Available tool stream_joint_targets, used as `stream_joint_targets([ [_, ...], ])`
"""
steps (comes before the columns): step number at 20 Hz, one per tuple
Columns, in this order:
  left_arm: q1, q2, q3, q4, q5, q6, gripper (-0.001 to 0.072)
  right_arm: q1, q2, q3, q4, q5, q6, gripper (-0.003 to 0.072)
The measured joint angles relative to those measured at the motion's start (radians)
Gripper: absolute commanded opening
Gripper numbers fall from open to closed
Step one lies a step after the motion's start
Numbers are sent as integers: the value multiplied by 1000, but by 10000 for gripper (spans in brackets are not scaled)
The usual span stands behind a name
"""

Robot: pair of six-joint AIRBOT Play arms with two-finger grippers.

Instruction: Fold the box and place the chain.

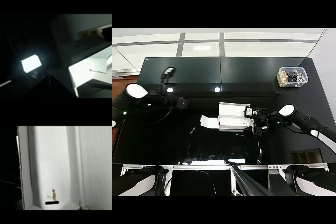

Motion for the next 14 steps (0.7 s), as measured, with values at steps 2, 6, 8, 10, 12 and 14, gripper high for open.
stream_joint_targets([
  [2, 47, -19, -39, -61, -47, -81, 26, 0, 0, 0, 0, 0, 0, 238],
  [6, 23, -121, -95, -148, -119, -151, 26, 0, 0, 0, 0, 0, 0, 239],
  [8, -30, -180, -105, -185, -127, -163, 26, 0, 0, 0, 0, 0, 0, 239],
  [10, -90, -230, -108, -217, -124, -170, 26, 0, 0, 0, 0, 0, 0, 239],
  [12, -138, -260, -107, -241, -95, -172, 26, 0, 0, 0, 0, 0, 0, 239],
  [14, -162, -277, -97, -267, -77, -166, 26, 0, 0, 0, 0, 0, 0, 239],
])
